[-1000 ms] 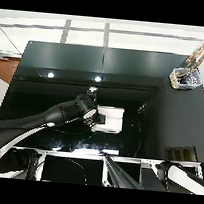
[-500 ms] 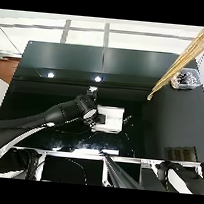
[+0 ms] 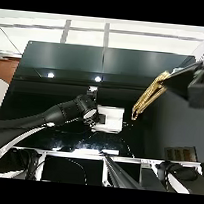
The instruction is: Fold the box and place the chain.
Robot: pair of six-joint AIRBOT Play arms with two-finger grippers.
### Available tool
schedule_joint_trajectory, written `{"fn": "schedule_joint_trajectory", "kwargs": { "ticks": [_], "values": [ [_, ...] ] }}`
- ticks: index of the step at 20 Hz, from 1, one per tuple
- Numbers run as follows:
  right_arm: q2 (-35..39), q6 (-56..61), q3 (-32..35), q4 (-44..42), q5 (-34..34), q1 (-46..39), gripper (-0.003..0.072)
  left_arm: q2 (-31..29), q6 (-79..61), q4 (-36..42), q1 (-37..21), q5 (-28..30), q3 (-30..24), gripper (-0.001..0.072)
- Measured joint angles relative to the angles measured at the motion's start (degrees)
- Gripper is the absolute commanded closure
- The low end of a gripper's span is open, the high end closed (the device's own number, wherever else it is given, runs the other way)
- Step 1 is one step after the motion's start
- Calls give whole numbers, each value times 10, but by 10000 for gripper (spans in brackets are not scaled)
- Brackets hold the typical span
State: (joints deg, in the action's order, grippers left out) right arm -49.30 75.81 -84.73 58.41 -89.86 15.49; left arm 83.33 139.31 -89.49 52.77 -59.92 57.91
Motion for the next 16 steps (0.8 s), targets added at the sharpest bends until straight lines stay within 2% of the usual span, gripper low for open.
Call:
{"fn": "schedule_joint_trajectory", "kwargs": {
  "ticks": [3,10,16],
  "values": [
    [1,-3,20,-16,2,24,656,0,0,0,0,1,0,684],
    [-16,-22,34,-109,35,46,655,0,0,0,0,2,0,684],
    [-36,-26,66,-130,57,65,655,0,0,0,0,3,0,684]
  ]
}}
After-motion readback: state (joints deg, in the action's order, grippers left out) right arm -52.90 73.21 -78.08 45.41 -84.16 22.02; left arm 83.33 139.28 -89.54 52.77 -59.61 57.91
